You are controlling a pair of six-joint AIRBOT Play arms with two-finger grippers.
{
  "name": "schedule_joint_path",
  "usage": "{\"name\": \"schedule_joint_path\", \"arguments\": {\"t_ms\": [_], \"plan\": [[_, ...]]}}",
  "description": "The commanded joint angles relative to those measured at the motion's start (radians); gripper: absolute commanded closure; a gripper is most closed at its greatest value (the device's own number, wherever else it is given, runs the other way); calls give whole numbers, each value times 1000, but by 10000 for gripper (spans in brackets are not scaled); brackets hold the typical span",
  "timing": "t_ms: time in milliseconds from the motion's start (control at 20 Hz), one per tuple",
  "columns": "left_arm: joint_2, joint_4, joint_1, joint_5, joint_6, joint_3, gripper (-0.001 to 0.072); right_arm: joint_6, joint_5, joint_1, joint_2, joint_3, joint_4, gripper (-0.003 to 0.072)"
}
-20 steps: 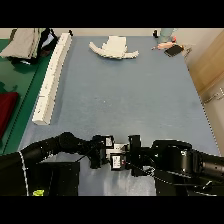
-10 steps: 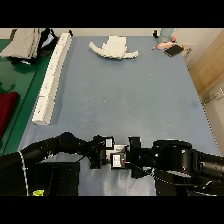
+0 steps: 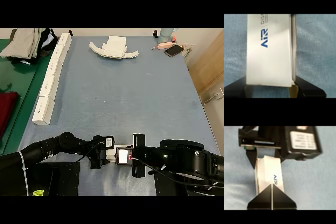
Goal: Fold the box.
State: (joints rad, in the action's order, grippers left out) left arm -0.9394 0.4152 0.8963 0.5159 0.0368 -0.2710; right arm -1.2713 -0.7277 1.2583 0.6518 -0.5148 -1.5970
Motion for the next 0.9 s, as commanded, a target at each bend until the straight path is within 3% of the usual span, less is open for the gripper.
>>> {"name": "schedule_joint_path", "arguments": {"t_ms": [0, 100, 250, 550, 850], "plan": [[0, 0, 0, 0, 0, 0, 303, -238, 13, 0, -57, 26, 3, 682], [0, 0, 0, 0, 0, 0, 303, -413, 146, 0, -103, 104, 8, 682], [0, 0, 0, 0, 0, 0, 303, -686, 460, 1, -198, 266, 7, 682], [0, 0, 0, 0, 0, 0, 303, -727, 483, 0, -225, 359, -3, 682], [0, 0, 0, 0, 0, 0, 303, -727, 537, 0, -126, 359, -38, 682]]}}
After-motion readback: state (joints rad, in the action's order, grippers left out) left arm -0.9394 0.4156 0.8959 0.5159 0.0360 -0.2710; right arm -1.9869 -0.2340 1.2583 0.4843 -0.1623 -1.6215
